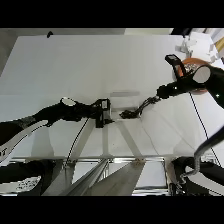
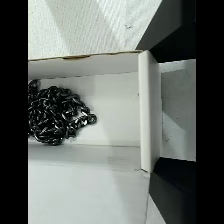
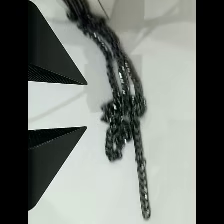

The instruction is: Fold the box and place the chain.

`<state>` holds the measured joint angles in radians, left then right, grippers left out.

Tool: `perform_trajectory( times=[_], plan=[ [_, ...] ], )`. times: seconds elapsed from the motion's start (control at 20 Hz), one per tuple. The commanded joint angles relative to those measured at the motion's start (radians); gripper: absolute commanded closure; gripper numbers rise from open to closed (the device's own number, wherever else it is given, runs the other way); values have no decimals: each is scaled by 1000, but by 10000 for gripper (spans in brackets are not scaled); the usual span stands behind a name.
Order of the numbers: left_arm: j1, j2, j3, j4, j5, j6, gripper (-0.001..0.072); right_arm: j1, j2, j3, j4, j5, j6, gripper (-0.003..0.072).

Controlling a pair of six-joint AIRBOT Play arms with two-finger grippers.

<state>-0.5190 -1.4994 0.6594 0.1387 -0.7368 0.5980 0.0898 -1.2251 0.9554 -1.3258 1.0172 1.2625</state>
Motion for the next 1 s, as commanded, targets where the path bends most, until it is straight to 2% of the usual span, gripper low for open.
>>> perform_trajectory(
  times=[0.0,0.3,0.7,0.75,0.85,0.95],
  plan=[
    [0,0,0,0,0,0,698,-13,-85,0,-65,-69,24,387],
    [0,0,0,0,0,0,698,48,-185,0,-60,-80,24,388],
    [0,0,0,0,0,0,698,48,-224,0,-66,-127,77,389],
    [0,0,0,0,0,0,698,48,-230,0,-66,-127,77,396],
    [0,0,0,0,0,0,698,48,-240,0,-66,-127,77,459],
    [0,0,0,0,0,0,698,48,-245,0,-66,-121,77,469]
  ],
)
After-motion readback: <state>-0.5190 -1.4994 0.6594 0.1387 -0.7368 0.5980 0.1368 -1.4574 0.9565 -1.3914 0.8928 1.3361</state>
